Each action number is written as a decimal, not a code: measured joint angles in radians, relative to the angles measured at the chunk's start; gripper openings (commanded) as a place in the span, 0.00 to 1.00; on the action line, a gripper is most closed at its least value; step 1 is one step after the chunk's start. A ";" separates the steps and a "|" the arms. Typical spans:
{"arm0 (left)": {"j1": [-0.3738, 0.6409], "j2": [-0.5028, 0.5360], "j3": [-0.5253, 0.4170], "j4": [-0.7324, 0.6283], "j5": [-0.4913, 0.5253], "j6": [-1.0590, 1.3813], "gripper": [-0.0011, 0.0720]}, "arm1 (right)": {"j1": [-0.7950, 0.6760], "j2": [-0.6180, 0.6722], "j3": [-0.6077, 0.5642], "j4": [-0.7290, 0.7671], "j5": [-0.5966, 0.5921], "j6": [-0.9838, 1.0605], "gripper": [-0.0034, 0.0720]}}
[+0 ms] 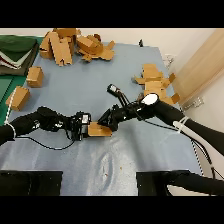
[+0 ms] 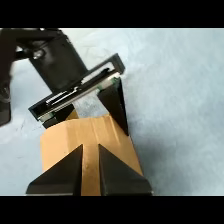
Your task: Fold the box.
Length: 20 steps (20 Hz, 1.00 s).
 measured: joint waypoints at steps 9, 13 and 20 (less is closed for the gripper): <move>0.000 0.000 0.000 0.000 0.000 0.000 0.54 | 0.155 0.198 -0.154 -0.206 -0.322 -0.039 0.56; 0.000 0.000 0.000 0.000 -0.001 0.000 0.54 | 0.166 0.212 -0.164 -0.259 -0.337 -0.041 0.64; 0.000 0.000 0.000 0.000 -0.001 0.000 0.54 | 0.169 0.216 -0.167 -0.335 -0.287 -0.042 0.75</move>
